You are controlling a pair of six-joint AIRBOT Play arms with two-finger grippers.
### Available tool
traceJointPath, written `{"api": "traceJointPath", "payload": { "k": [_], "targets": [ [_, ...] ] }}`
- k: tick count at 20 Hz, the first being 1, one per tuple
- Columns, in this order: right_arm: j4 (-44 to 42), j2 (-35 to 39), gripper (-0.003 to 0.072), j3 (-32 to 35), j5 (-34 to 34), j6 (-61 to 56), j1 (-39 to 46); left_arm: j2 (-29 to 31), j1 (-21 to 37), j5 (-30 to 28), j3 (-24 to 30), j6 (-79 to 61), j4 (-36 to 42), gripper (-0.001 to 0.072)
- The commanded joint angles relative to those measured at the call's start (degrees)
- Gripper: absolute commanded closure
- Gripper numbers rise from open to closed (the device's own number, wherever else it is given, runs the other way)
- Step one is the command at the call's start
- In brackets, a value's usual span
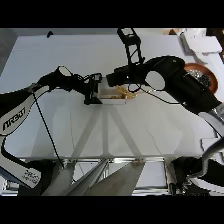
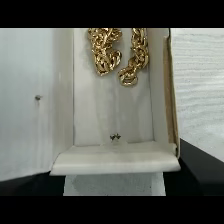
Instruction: Fold the box and place the chain.
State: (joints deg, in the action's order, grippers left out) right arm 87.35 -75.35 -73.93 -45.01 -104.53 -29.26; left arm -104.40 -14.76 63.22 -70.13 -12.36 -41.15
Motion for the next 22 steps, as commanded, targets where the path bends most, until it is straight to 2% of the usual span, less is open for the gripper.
{"api": "traceJointPath", "payload": {
  "k": [1, 9, 14, 16, 20, 22],
  "targets": [
    [-1.0, -3.7, 0.0673, 0.0, -0.1, 0.0, -0.1, 0.0, 0.0, 0.0, 0.0, 0.0, 0.0, 0.0434],
    [-1.0, -15.7, 0.0673, 0.0, -12.8, -0.2, -0.1, 0.0, 0.0, 0.0, 0.0, 0.0, 0.0, 0.0434],
    [-0.9, -16.3, 0.0668, -0.1, -11.4, -0.2, -0.1, 0.0, 0.0, 0.0, 0.0, 0.0, 0.0, 0.0434],
    [-0.9, -16.0, 0.0598, -0.1, -11.6, 0.4, -0.1, 0.0, 0.0, 0.0, 0.0, 0.0, 0.0, 0.0434],
    [-1.0, -11.1, 0.0548, -0.1, -9.6, 5.0, -0.1, 0.0, 0.0, 0.0, 0.0, 0.0, 0.0, 0.0434],
    [-0.3, -7.5, 0.0418, -0.1, -9.4, 8.2, 0.0, 0.0, 0.0, 0.0, 0.0, 0.0, 0.0, 0.0434]
  ]
}}
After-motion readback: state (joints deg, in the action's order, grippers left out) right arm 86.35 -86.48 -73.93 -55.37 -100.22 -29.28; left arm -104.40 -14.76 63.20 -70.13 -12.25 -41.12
